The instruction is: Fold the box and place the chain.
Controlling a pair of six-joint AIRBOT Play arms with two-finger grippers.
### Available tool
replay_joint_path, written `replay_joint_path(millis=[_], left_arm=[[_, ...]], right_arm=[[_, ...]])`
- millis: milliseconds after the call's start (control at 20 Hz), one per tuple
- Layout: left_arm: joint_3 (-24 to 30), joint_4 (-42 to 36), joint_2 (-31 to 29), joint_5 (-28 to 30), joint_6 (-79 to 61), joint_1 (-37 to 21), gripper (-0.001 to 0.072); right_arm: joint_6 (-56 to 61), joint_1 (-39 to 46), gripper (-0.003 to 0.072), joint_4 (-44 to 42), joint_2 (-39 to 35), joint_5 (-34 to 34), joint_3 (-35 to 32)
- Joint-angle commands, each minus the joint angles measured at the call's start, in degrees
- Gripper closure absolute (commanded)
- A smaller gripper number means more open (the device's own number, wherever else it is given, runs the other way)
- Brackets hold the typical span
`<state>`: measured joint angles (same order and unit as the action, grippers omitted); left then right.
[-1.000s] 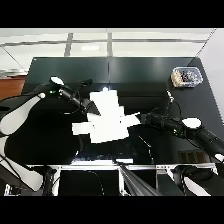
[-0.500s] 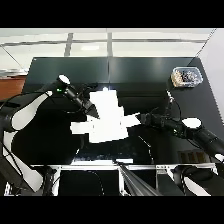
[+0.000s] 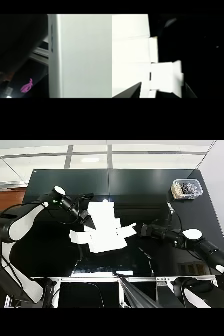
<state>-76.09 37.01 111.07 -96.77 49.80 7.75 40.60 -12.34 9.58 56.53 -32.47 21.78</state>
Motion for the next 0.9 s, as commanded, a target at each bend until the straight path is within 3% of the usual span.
replay_joint_path(millis=[0,200,300,400,500,550,750,850], left_arm=[[0.0,-0.6,-1.2,-1.2,1.8,0.0,0.0681],[3.0,-0.6,-9.6,1.7,-5.2,3.1,0.0682],[10.4,-0.7,-19.2,10.4,-15.0,4.8,0.0682],[19.4,-1.2,-28.9,23.6,-26.7,6.3,0.0681],[25.2,-1.2,-34.6,32.0,-44.7,8.5,0.0681],[26.2,-1.1,-35.5,33.3,-50.8,9.6,0.0681],[26.5,0.7,-33.5,43.1,-54.1,15.2,0.0681],[26.4,0.7,-32.0,48.2,-57.4,18.3,0.0681]], right_arm=[[-0.3,4.7,0.0061,7.7,-0.3,-7.1,4.0],[-0.3,11.1,0.0061,27.8,-1.6,-26.4,17.1],[-0.3,11.6,0.0061,38.2,-2.3,-33.7,23.0],[-0.3,11.5,0.0061,45.4,-2.4,-36.3,25.7],[-0.3,11.5,0.0061,46.3,-2.4,-35.6,25.7],[-0.3,11.5,0.0061,45.9,-2.4,-35.7,25.7],[0.1,11.5,0.0061,42.3,-2.4,-37.0,25.7],[0.0,11.5,0.0061,39.4,-2.4,-33.9,25.7]])
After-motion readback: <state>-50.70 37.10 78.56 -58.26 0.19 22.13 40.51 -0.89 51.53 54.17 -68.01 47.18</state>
